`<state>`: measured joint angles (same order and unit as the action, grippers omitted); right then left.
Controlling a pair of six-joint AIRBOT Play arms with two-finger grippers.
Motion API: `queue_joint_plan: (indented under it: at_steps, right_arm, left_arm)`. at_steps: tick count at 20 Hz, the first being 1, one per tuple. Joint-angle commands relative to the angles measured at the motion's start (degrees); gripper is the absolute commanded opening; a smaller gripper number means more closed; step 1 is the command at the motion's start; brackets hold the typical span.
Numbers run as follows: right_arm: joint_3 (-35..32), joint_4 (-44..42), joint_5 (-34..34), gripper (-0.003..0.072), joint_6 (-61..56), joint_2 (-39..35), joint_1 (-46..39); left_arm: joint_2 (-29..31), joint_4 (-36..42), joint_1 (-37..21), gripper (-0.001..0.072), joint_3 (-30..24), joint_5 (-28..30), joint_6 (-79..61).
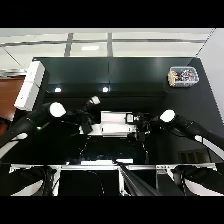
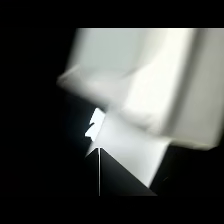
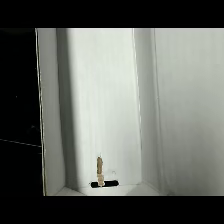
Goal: Fold the box and place the chain.
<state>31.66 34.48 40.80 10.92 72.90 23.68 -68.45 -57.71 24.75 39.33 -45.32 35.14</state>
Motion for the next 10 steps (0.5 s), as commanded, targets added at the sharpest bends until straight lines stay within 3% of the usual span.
queue_joint_plan:
  at_steps: [1,3,6,9,10]
  right_arm:
    - [0.00,0.07,0.04,0.0431,-0.09,0.00,0.02]
    - [0.00,0.07,0.02,0.0431,-0.11,0.00,0.02]
    - [0.00,0.07,0.02,0.0431,-0.11,0.00,0.02]
    - [0.00,0.09,0.00,0.0431,-0.15,0.00,0.02]
    - [0.00,0.09,0.02,0.0430,-0.13,0.00,0.02]
  left_arm:
    - [3.82,-18.40,-9.90,0.0028,-0.02,-2.40,34.91]
    - [3.56,-11.47,-18.25,0.0028,-0.28,-7.34,40.06]
    - [1.77,7.56,-29.29,0.0028,-2.23,-13.75,39.82]
    - [-1.14,10.23,-31.36,0.0027,-4.70,-19.96,36.94]
    - [-1.25,11.93,-29.99,0.0026,-6.69,-18.67,36.87]
